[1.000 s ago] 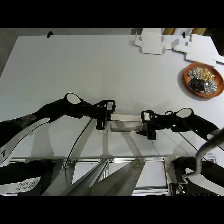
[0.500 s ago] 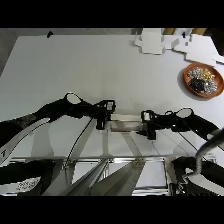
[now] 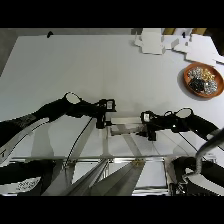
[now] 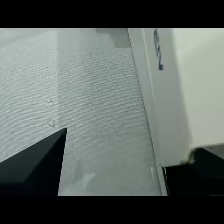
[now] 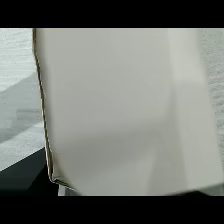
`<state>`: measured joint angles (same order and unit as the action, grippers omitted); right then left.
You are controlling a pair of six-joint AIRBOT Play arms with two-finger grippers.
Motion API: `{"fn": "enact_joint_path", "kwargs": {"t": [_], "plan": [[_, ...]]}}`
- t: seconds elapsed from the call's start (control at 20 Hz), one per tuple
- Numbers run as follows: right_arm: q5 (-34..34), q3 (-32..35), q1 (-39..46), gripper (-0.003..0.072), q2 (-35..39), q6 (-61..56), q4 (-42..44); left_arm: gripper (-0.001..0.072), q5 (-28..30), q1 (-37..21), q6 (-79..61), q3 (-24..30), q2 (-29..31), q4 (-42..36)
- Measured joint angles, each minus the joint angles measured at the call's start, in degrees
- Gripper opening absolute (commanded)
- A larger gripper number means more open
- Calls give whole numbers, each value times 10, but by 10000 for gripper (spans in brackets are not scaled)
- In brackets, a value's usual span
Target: Fold the box and place the chain.
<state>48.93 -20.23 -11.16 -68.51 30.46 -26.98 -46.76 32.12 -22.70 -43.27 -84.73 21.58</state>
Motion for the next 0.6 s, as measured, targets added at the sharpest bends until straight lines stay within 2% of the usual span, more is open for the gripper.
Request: {"fn": "enact_joint_path", "kwargs": {"t": [0.05,0.3,0.6], "plan": [[0,0,0,432,0,0,0,700,0,0,1,0,4,0],[-3,0,0,432,0,-2,3,696,7,0,11,0,47,15],[-4,0,0,432,0,-3,4,694,16,0,155,0,121,156]]}}
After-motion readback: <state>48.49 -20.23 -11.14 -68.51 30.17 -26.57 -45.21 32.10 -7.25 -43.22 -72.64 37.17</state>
